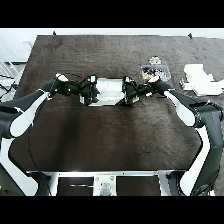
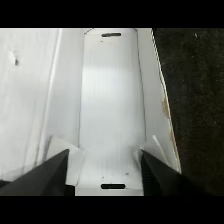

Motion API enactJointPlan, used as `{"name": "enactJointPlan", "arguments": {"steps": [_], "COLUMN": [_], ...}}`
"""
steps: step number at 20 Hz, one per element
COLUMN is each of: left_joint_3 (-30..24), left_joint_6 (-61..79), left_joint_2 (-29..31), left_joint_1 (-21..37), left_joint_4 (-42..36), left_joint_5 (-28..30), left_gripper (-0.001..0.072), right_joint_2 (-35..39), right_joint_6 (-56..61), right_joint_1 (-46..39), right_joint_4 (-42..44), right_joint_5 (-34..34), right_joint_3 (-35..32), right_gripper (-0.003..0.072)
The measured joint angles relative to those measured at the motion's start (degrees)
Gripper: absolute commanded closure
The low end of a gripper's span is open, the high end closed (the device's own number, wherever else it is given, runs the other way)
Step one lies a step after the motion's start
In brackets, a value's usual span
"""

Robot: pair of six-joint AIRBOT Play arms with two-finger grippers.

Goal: Fold the box and place the chain.

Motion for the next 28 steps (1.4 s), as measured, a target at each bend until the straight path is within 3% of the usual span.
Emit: {"name": "enactJointPlan", "arguments": {"steps": [2, 4, 5, 7, 13, 18, 28], "left_joint_3": [0.0, 0.0, 0.0, 0.0, 0.0, -0.4, -9.8], "left_joint_6": [-0.2, -1.5, -2.2, -3.3, -5.8, -14.3, -46.1], "left_joint_2": [0.0, 0.0, -0.1, 0.0, 1.3, 5.8, 21.0], "left_joint_1": [0.0, 0.1, 0.3, 0.9, 3.9, 4.8, 6.7], "left_joint_4": [0.4, 2.0, 2.9, 3.5, 3.3, 2.9, 5.1], "left_joint_5": [0.1, 0.8, 1.0, 0.8, -2.7, -3.7, 0.2], "left_gripper": [0.0244, 0.0449, 0.0501, 0.0691, 0.0695, 0.0698, 0.0695], "right_joint_2": [0.0, 0.0, 0.0, 0.0, 0.0, 0.0, 0.0], "right_joint_6": [0.0, 0.0, 0.1, 0.1, 0.0, 0.0, 0.0], "right_joint_1": [0.0, 0.0, 0.0, 0.0, 0.0, 0.0, 0.0], "right_joint_4": [0.0, 0.0, 0.0, 0.0, 0.0, 0.0, 0.0], "right_joint_5": [0.0, 0.0, 0.0, 0.0, 0.0, 0.0, 0.0], "right_joint_3": [0.0, 0.0, 0.0, 0.0, 0.0, 0.0, 0.0], "right_gripper": [0.0204, 0.0205, 0.0205, 0.0205, 0.0204, 0.0204, 0.0205]}}
